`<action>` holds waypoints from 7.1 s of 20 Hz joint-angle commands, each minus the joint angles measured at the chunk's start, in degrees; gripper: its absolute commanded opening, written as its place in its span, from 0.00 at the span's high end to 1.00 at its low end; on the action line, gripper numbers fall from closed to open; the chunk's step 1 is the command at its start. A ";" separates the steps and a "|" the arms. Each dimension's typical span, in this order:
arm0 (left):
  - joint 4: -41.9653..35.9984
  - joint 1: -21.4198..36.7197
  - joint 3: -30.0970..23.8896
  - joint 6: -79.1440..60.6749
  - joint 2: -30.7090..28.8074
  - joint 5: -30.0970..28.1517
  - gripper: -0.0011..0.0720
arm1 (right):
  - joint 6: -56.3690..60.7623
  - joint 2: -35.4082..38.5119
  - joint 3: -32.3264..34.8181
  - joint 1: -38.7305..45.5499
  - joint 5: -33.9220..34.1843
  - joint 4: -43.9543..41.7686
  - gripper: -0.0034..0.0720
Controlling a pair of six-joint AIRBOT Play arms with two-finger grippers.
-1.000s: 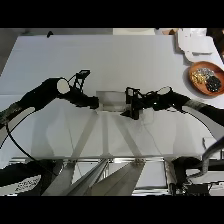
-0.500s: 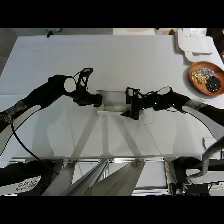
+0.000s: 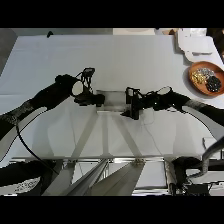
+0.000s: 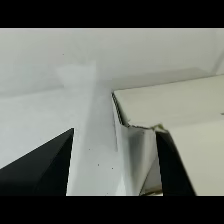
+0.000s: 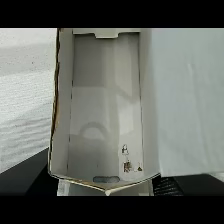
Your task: Fold the box and place the chain.
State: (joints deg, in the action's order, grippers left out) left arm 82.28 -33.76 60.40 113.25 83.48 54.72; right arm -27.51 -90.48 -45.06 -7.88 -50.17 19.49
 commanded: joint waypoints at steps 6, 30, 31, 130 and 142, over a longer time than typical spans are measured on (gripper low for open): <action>4.17 -4.02 1.03 10.45 5.09 1.86 0.22 | 0.02 -0.02 -0.04 -0.02 -0.02 0.00 0.27; 5.42 -5.66 1.29 16.81 4.94 -1.18 0.51 | 0.02 -0.02 -0.04 -0.02 -0.02 0.00 0.27; 5.40 -5.38 1.29 16.81 4.17 -0.66 0.38 | 0.00 -0.02 -0.04 -0.02 -0.02 -0.02 0.27; -47.93 19.02 -5.27 -131.86 13.84 8.09 0.63 | 0.02 -0.02 -0.04 -0.02 -0.02 0.00 0.27; -47.93 19.02 -5.27 -131.86 13.84 8.48 0.63 | 0.00 0.00 -0.04 -0.02 -0.02 0.00 0.27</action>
State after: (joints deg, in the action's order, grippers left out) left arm 34.30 -14.70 55.16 -18.52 97.36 62.81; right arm -27.51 -90.48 -45.04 -7.86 -50.46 19.59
